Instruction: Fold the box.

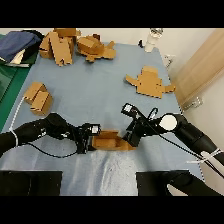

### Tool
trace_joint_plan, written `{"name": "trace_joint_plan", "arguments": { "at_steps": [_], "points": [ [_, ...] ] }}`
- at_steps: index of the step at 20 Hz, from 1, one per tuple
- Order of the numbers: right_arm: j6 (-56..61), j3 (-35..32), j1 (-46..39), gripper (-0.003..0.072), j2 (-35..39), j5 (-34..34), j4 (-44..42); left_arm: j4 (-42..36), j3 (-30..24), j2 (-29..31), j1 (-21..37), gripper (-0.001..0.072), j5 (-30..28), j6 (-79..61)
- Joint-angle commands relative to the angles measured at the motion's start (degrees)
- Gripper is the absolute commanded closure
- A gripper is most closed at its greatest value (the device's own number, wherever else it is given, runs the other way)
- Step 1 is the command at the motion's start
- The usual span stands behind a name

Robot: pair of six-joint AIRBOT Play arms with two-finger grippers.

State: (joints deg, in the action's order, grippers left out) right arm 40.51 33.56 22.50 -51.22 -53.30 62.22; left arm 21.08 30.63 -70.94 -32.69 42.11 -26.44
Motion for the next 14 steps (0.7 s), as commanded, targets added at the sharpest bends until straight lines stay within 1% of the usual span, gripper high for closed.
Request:
{"name": "trace_joint_plan", "arguments": {
  "at_steps": [1, 5, 8, 11, 14],
  "points": [
    [0.2, 0.1, 0.0, 0.02, 0.0, 0.4, -1.4, -0.3, 0.0, 0.0, 1.4, 0.0478, 2.4, -1.2],
    [0.2, 0.1, 0.0, 0.0201, 0.0, 2.4, -7.4, -0.2, 0.0, 0.0, 1.3, 0.0478, 1.8, -0.7],
    [0.2, 0.0, 0.0, 0.02, 0.0, 2.4, -7.1, -0.1, 0.0, 0.0, 1.3, 0.0478, 0.9, -0.2],
    [0.2, 0.0, 0.0, 0.0201, 0.0, 2.4, -8.3, 3.0, 0.0, 0.0, 1.3, 0.0478, -2.6, 3.0],
    [0.2, 0.0, 0.0, 0.02, 0.0, 2.4, -10.9, 4.0, 0.0, 0.3, 1.2, 0.0477, -2.5, 3.6]
  ]
}}
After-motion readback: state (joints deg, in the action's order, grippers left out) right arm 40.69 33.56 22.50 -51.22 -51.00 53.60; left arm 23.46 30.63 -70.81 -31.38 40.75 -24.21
